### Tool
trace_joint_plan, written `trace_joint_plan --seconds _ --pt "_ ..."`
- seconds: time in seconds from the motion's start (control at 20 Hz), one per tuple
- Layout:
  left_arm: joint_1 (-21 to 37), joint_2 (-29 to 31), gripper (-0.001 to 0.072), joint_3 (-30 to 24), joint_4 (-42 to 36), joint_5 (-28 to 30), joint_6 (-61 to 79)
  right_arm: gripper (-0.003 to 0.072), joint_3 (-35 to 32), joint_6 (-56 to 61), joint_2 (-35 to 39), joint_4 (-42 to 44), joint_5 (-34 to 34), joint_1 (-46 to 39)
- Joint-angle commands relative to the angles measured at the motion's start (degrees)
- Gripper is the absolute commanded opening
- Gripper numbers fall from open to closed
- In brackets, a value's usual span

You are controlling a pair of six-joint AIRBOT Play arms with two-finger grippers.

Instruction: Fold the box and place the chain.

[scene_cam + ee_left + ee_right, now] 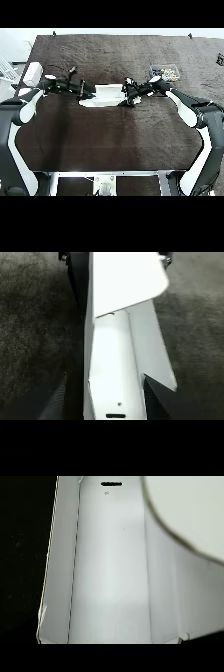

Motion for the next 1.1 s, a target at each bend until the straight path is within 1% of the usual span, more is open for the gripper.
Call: trace_joint_plan --seconds 0.0,0.05,0.1,0.15,0.2,0.3,0.35,0.45,0.5,0.6,0.7,0.85,0.95,1.05 --pt "4.1 2.1 0.0443 0.5 -1.3 -10.5 0.0 0.0639 0.0 0.0 0.0 0.0 0.0 0.0" --pt "5.0 3.2 0.0159 0.5 -1.2 -12.9 0.3 0.0639 0.0 0.0 0.0 0.0 0.0 0.0" --pt "5.7 4.7 0.0021 0.5 -1.1 -15.4 1.8 0.0639 0.0 0.0 0.0 0.0 0.0 0.0" --pt "5.9 6.4 0.0019 0.5 -1.0 -16.4 1.7 0.0639 0.0 0.0 0.0 0.0 0.0 0.0" --pt "5.9 8.7 0.0016 0.2 -0.7 -16.1 1.2 0.0639 0.0 0.0 0.0 0.0 0.0 0.0" --pt "5.9 14.5 0.0016 -1.3 -0.7 -13.4 -1.1 0.0639 0.0 0.0 0.0 0.0 0.0 0.0" --pt "5.9 17.8 0.0015 -2.9 -0.6 -11.9 -1.5 0.0639 0.0 0.0 0.0 0.0 0.0 0.0" --pt "5.6 25.1 0.0016 -8.7 -0.6 -7.2 -0.5 0.0639 0.0 0.0 0.0 0.0 0.0 0.0" --pt "4.8 28.5 0.0016 -12.3 -0.4 -3.5 1.2 0.0639 0.0 0.0 0.0 0.0 0.0 0.0" --pt "2.1 32.8 0.0016 -18.8 -0.3 3.8 3.9 0.0639 0.0 0.0 0.0 0.0 0.0 0.0" --pt "-1.4 33.4 0.0018 -22.9 0.0 9.8 4.6 0.0639 0.0 0.0 0.0 0.0 0.0 0.0" --pt "-6.3 31.8 0.0021 -26.9 1.4 18.4 5.0 0.0639 0.0 0.0 0.0 0.0 0.0 0.0" --pt "-8.1 29.7 0.0021 -27.5 2.3 20.8 5.5 0.0639 0.0 0.0 0.0 0.0 0.0 0.0" --pt "-8.7 27.5 0.0021 -27.5 1.2 21.0 6.5 0.0639 0.0 0.0 0.0 0.0 0.0 0.0"
